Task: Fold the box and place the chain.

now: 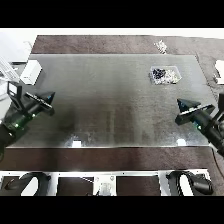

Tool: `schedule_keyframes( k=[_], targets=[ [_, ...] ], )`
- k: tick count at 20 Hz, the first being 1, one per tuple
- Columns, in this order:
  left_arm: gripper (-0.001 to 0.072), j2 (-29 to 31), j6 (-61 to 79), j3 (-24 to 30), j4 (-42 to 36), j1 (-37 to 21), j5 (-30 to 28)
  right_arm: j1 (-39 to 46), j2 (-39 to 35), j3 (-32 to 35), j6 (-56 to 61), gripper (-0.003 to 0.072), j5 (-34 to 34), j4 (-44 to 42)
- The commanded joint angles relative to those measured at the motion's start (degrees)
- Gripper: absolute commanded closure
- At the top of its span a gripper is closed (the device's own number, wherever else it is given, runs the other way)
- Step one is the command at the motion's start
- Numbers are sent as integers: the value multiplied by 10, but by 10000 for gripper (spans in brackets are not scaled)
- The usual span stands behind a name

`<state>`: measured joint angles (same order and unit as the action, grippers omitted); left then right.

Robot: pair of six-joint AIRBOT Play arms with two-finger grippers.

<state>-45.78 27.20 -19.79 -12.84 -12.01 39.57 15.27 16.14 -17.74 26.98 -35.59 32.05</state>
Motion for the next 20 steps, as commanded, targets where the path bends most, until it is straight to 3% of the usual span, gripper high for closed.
schedule_keyframes(
  k=[1,4,8,11,20],
  targets=[
    [695,20,64,56,-59,25,-32,0,-95,74,0,682,7,1],
    [693,20,76,78,-59,25,-35,0,-136,115,0,679,11,4],
    [688,19,73,80,-58,25,-87,0,-138,163,0,680,-9,3],
    [688,20,73,79,-58,25,-89,0,-138,193,0,680,-9,3],
    [688,20,73,79,-58,25,-89,0,-138,200,0,680,-9,3]
  ],
)
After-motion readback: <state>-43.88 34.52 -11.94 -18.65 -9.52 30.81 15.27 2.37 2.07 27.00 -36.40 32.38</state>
